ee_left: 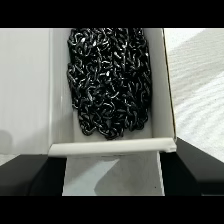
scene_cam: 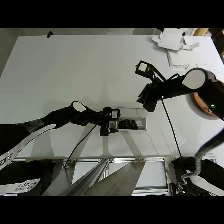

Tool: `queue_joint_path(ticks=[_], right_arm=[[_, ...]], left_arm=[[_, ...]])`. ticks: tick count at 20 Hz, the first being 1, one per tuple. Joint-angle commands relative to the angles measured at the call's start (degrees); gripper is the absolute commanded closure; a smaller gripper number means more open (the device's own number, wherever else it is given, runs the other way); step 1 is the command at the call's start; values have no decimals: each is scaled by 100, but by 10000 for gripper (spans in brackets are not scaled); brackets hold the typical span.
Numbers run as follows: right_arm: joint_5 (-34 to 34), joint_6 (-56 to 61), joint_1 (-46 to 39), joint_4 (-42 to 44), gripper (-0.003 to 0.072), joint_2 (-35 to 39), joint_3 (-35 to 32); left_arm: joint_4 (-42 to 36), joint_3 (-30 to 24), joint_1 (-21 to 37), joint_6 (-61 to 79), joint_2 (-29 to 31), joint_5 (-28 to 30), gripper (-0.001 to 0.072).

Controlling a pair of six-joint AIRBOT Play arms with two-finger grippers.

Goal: Fold the box and place the chain.

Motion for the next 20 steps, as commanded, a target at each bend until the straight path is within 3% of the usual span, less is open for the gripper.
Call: queue_joint_path(ticks=[1, 9, 10, 16, 18, 20], right_arm=[[31, 57, 260, -39, 447, -96, -186], [31, -660, 1073, -81, 397, 811, -1003], [-63, -730, 1126, -94, 368, 925, -1141], [-621, -811, 1228, -313, 364, 1012, -1596], [-708, -809, 1228, -343, 369, 1012, -1596], [-743, -811, 1231, -341, 457, 1012, -1596]], left_arm=[[0, 2, 0, 0, 0, 0, 390], [0, 2, 0, 0, 0, 2, 390], [0, 2, 0, 2, 0, 2, 390], [0, 2, 0, 0, 0, 2, 390], [0, 2, 0, 0, 0, 2, 390], [0, 2, 0, 0, 0, 2, 390]])
